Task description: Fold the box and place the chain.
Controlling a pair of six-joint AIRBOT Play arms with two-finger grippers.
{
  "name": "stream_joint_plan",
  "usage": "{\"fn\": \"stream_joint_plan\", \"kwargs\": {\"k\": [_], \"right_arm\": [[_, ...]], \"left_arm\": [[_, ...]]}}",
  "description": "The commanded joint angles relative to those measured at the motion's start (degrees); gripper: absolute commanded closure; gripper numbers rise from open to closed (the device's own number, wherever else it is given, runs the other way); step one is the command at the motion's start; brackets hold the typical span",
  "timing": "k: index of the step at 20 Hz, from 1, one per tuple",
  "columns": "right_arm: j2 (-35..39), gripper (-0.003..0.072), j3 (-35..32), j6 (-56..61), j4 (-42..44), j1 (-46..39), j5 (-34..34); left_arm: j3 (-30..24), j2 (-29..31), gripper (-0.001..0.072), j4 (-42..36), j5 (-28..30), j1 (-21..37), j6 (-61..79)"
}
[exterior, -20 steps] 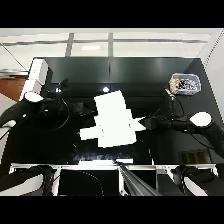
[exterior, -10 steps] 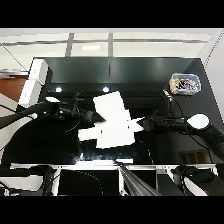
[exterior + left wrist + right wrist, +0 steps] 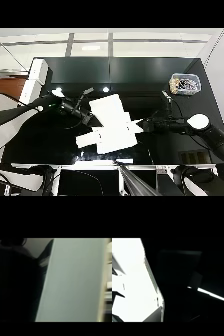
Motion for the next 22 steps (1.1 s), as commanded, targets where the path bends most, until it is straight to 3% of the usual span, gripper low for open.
{"fn": "stream_joint_plan", "kwargs": {"k": [1, 2, 3, 4, 5, 6, 10, 13, 17, 19, 22], "right_arm": [[0.02, 0.0645, -0.04, 0.55, -0.98, 0.02, 0.04], [0.02, 0.0645, -0.04, 0.87, -1.40, 0.04, 0.31], [0.02, 0.0642, -0.04, 0.85, -1.70, 0.04, 1.53], [0.02, 0.0427, -0.04, 1.09, -2.40, 0.02, 3.30], [0.02, 0.0096, -0.02, 3.34, -4.20, -0.07, 4.76], [0.04, -0.0027, 0.28, 5.01, -7.13, -0.52, 6.95], [0.24, -0.0025, 7.45, 4.98, -25.97, -7.19, 20.74], [0.28, -0.0025, 11.39, 2.38, -30.16, -10.40, 23.69], [0.26, -0.0024, 11.30, -13.20, -26.53, -8.22, 20.00], [0.22, -0.0025, 11.30, -20.15, -21.75, -6.38, 15.54], [0.02, -0.0025, 11.30, -26.49, -18.45, -2.64, 7.19]], "left_arm": [[0.96, -0.24, 0.0439, 4.76, -2.05, -0.02, 0.76], [0.96, -0.24, 0.0513, 4.87, -2.71, -0.04, 0.76], [0.96, -0.24, 0.0673, 4.85, -3.04, -0.04, 0.76], [0.96, -0.24, 0.0683, 4.85, -3.10, -0.02, 0.76], [0.96, -0.22, 0.0683, 4.85, -3.15, -0.04, 0.76], [0.96, -0.13, 0.0685, 4.90, -3.43, -0.04, 0.76], [1.60, 3.43, 0.0689, 8.39, -2.78, -2.60, 0.68], [0.09, 12.83, 0.0690, 14.05, 6.82, -9.01, 3.50], [-12.20, 27.74, 0.0686, 10.99, 36.35, -15.19, 20.24], [-17.20, 29.40, 0.0682, 10.38, 41.22, -15.15, 24.79], [-18.49, 27.74, 0.0681, 11.08, 39.76, -14.93, 25.18]]}}
